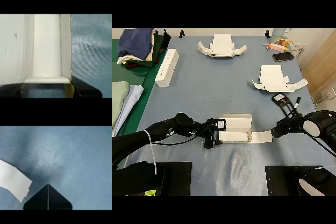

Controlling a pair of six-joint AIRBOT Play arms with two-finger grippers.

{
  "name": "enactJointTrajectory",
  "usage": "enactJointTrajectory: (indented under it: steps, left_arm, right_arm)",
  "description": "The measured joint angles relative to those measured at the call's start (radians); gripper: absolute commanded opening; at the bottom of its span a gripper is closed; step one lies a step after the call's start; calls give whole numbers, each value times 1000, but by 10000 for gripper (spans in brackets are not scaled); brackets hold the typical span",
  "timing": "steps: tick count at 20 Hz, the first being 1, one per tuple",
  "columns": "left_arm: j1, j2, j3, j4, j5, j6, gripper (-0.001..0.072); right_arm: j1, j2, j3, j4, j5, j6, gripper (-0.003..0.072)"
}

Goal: Fold the box.

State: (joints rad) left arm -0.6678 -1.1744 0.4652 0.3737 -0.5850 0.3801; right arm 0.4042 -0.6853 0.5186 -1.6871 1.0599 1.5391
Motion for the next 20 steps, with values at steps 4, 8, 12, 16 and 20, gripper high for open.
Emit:
enactJointTrajectory:
  steps: [4,8,12,16,20]
  left_arm:
    - [0,0,0,0,0,0,446]
    - [0,0,0,0,-1,0,447]
    - [0,0,0,1,-1,0,447]
    - [0,0,0,1,0,-1,446]
    - [0,0,0,1,-3,-2,446]
  right_arm:
    - [-96,-58,-25,69,32,191,3]
    - [-126,-172,-51,278,24,129,3]
    - [-133,-206,-54,518,4,-22,3]
    - [-135,-182,-54,648,-3,-104,4]
    - [-136,-133,-54,697,-5,-132,71]
